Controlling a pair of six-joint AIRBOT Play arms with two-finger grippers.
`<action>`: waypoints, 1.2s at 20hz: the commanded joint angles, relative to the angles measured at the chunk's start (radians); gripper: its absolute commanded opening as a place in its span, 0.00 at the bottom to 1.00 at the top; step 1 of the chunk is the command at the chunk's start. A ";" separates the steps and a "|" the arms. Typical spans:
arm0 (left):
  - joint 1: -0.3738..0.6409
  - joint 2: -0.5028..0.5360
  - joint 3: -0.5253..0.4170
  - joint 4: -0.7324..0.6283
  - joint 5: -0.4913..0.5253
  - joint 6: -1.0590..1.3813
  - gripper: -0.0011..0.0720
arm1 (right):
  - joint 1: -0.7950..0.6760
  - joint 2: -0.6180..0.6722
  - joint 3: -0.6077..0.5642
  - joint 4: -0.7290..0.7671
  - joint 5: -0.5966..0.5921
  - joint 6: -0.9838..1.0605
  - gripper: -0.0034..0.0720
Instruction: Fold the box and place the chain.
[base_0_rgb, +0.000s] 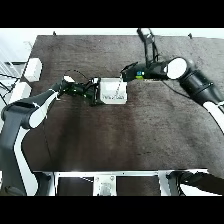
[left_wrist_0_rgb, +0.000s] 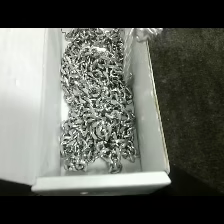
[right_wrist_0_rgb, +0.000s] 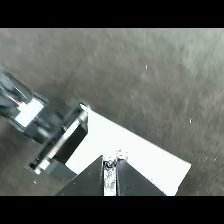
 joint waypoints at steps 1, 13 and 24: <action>-0.001 0.000 0.000 0.000 0.000 0.000 0.59 | 0.006 -0.045 -0.086 0.004 -0.090 0.000 0.07; -0.001 0.000 0.000 0.000 0.000 0.000 0.59 | 0.005 -0.146 -0.093 0.004 -0.127 -0.025 0.07; -0.001 0.000 0.000 0.000 0.000 0.000 0.59 | 0.003 -0.044 -0.095 -0.063 -0.123 -0.159 0.63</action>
